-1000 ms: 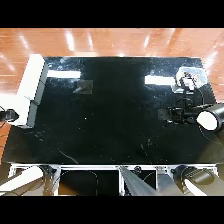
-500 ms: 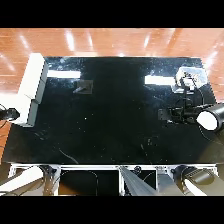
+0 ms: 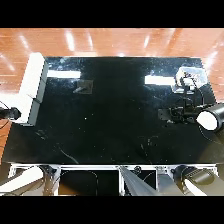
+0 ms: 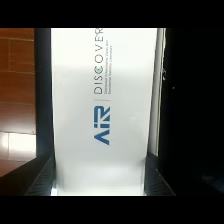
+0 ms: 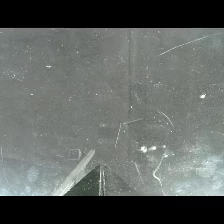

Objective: Fold the box and place the chain.

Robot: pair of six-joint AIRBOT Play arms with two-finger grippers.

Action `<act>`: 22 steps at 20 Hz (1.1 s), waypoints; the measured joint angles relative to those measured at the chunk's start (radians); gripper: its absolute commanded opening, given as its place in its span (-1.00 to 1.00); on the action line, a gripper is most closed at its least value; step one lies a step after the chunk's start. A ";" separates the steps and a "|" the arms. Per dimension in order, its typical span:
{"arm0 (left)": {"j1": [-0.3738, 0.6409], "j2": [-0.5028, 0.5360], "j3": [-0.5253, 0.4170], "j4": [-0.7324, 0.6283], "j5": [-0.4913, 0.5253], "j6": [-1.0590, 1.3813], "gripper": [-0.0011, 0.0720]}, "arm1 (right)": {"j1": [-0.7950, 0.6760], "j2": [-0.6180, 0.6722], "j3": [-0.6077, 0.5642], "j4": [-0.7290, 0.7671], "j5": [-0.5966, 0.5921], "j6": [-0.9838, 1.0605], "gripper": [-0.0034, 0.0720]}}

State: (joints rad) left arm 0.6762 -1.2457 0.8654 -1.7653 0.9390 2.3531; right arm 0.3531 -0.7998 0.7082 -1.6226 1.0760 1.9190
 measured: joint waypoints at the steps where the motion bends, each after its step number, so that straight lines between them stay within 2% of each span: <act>1: -0.002 0.000 0.000 0.002 -0.005 0.000 0.80 | 0.000 0.000 0.000 0.001 0.000 0.000 -0.83; 12: -0.006 0.034 0.003 0.011 -0.072 0.000 0.80 | 0.000 0.000 0.000 0.023 -0.001 0.000 -0.83; 22: -0.006 0.045 0.008 -0.003 -0.014 -0.004 0.79 | 0.000 0.000 0.000 0.025 -0.002 0.000 -0.83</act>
State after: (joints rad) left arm 0.6701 -1.2003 0.8730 -1.7687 0.9249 2.3493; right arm 0.3531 -0.7998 0.7082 -1.5978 1.0744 1.9194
